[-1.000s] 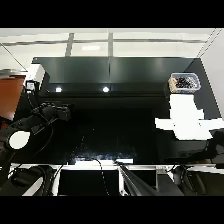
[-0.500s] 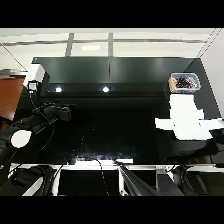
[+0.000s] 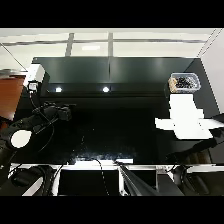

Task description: Fold the box and place the chain.

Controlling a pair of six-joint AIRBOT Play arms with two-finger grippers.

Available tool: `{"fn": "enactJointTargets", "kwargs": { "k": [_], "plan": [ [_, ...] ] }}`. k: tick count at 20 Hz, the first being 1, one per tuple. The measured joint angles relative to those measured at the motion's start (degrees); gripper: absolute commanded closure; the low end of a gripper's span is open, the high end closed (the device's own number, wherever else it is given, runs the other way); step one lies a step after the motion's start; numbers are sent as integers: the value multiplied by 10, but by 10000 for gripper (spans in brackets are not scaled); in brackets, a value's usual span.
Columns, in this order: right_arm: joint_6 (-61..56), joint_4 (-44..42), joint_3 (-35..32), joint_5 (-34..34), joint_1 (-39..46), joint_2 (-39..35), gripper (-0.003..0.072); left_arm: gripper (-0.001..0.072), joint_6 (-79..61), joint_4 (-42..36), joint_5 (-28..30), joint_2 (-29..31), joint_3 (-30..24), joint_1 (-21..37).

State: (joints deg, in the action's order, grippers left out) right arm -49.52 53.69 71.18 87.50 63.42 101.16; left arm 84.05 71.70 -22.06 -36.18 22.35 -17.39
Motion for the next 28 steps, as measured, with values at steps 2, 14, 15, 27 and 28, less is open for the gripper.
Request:
{"fn": "enactJointTargets", "kwargs": {
  "k": [2, 14, 15, 27, 28],
  "plan": [
    [9, 1, 0, 2, -2, 1, 491, 0, 0, 0, 0, 0, 0, 0],
    [50, -35, 0, 75, -39, 1, 657, 0, 1, -6, 0, 0, 0, 0],
    [50, -41, 0, 85, -50, 1, 658, 0, 1, -8, 0, 0, 0, 0],
    [-23, -99, -86, 51, -278, -132, 658, 0, 0, -60, -49, 0, 0, -12],
    [-34, -105, -106, 33, -305, -158, 658, 0, 0, -62, -55, 0, 0, -16]
  ]
}}
